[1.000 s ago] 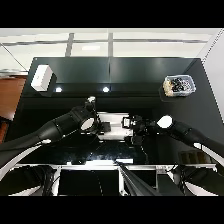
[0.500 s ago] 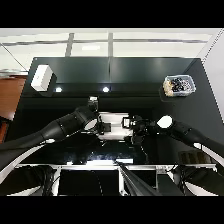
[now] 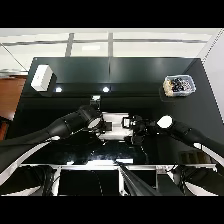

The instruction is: Fold the box and place the chain.

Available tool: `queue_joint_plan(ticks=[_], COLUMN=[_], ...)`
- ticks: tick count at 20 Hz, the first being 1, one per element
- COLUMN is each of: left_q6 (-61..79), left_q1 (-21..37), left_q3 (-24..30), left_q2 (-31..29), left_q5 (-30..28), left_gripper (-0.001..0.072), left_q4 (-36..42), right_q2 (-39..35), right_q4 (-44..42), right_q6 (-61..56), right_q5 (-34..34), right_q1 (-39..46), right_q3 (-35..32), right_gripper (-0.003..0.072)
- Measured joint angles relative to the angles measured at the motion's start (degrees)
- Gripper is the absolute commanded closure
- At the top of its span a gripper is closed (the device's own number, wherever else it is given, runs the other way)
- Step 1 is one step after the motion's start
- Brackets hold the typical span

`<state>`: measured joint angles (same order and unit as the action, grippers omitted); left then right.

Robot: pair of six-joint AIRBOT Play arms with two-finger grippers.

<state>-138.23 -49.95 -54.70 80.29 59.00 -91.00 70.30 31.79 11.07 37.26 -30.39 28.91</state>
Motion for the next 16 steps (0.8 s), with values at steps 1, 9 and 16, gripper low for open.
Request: queue_joint_plan(ticks=[1,9,16], left_q6=[0.04,0.04,-0.15], left_q1=[0.00,0.00,0.00], left_q3=[-0.04,-0.11,-0.11], left_q2=[0.13,0.55,0.61], left_q5=[0.00,0.04,0.55], left_gripper=[0.0427,0.0445,0.0634], left_q4=[0.00,0.00,-0.07], right_q2=[0.00,0.00,0.00], right_q4=[0.00,0.02,0.04], right_q6=[0.00,0.00,-0.04], right_q5=[0.00,0.00,0.02], right_q1=[0.00,0.00,0.00], right_q3=[0.00,0.00,0.00], right_gripper=[0.0132,0.0132,0.0132])
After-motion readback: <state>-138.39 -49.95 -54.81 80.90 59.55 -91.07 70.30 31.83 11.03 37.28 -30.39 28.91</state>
